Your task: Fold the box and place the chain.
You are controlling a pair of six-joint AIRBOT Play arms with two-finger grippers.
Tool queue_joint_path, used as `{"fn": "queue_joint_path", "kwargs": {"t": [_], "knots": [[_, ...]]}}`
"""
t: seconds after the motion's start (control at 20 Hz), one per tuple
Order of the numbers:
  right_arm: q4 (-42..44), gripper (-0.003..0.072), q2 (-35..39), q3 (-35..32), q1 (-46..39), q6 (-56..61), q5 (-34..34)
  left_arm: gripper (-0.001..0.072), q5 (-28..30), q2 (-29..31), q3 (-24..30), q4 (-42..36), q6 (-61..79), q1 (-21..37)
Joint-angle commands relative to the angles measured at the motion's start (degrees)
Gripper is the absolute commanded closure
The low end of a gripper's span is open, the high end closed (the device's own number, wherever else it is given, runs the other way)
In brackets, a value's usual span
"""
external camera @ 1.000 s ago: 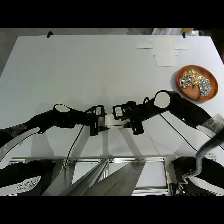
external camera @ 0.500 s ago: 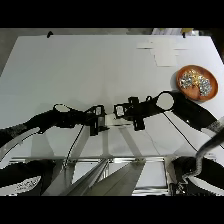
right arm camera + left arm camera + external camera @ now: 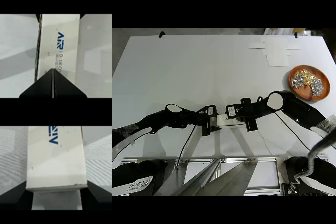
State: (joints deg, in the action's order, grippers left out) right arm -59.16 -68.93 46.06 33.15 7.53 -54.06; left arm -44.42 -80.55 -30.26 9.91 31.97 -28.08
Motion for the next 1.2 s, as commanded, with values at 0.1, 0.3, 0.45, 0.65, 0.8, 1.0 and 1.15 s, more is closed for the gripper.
{"fn": "queue_joint_path", "kwargs": {"t": [0.1,0.3,0.45,0.65,0.8,1.0,1.15], "knots": [[1.4,0.0668,-0.1,0.0,0.0,0.1,-2.4,0.0642,0.0,0.0,0.0,0.0,0.0,0.0],[2.3,0.0667,0.0,0.0,0.0,0.1,-3.4,0.0642,0.0,0.0,0.0,0.0,0.0,0.0],[5.1,0.0667,0.1,0.0,0.0,-0.1,-3.3,0.0642,0.0,0.0,0.0,0.0,0.0,0.0],[5.0,0.0667,0.1,-0.1,0.0,-0.1,-2.4,0.0642,0.0,0.0,0.0,0.0,0.0,0.0],[4.9,0.0667,-0.3,-0.1,0.0,-0.1,-1.3,0.0642,0.0,0.0,0.0,0.0,0.0,0.0],[5.2,0.0667,-0.7,-0.1,0.0,-0.1,-0.7,0.0642,0.0,0.0,0.0,0.0,0.0,0.0],[5.1,0.0667,-0.7,-0.1,0.0,-0.1,-0.5,0.0642,0.0,0.0,0.0,0.0,0.0,0.0]]}}
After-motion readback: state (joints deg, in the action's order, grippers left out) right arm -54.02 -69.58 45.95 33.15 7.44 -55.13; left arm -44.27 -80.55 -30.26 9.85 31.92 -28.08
